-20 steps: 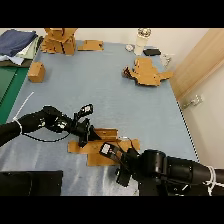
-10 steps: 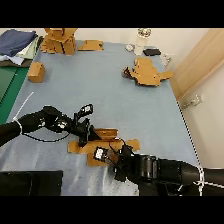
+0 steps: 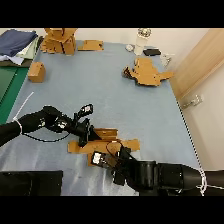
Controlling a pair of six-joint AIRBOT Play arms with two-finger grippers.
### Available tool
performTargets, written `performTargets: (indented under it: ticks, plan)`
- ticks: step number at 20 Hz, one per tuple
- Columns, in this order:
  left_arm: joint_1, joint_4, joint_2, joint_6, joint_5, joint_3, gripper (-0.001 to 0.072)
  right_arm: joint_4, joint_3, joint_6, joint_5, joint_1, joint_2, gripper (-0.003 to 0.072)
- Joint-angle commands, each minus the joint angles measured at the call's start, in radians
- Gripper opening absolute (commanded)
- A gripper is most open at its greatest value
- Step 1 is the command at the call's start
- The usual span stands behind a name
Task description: Fold the box.
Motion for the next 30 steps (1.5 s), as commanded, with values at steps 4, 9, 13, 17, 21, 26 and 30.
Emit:
performTargets:
  ticks: [4, 9, 13, 17, 21, 26, 30]
  plan:
    - [0.0, 0.0, 0.0, 0.0, 0.0, 0.0, 0.0013, -0.37, -0.066, 0.361, -0.035, 0.219, 0.023, 0.0431]
    - [0.0, 0.0, 0.0, 0.0, 0.001, 0.0, 0.0013, -0.406, -0.071, 0.356, -0.027, 0.219, -0.01, 0.045]
    - [0.0, 0.0, 0.0, 0.0, 0.0, 0.0, 0.0013, -0.322, -0.07, 0.355, -0.017, 0.22, -0.016, 0.045]
    - [0.0, 0.0, 0.0, 0.0, 0.0, 0.0, 0.0013, -0.247, -0.069, 0.325, -0.013, 0.223, -0.017, 0.045]
    - [0.0, 0.0, 0.0, 0.0, 0.0, 0.0, 0.0013, -0.299, -0.069, 0.326, -0.013, 0.221, -0.029, 0.045]
    - [0.0, 0.0, 0.0, 0.0, 0.0, 0.0, 0.0013, -0.369, -0.069, 0.33, 0.011, 0.208, -0.071, 0.045]
    - [0.0, 0.0, 0.0, 0.0, 0.0, 0.0, 0.0013, -0.405, -0.053, 0.348, 0.014, 0.208, -0.071, 0.045]
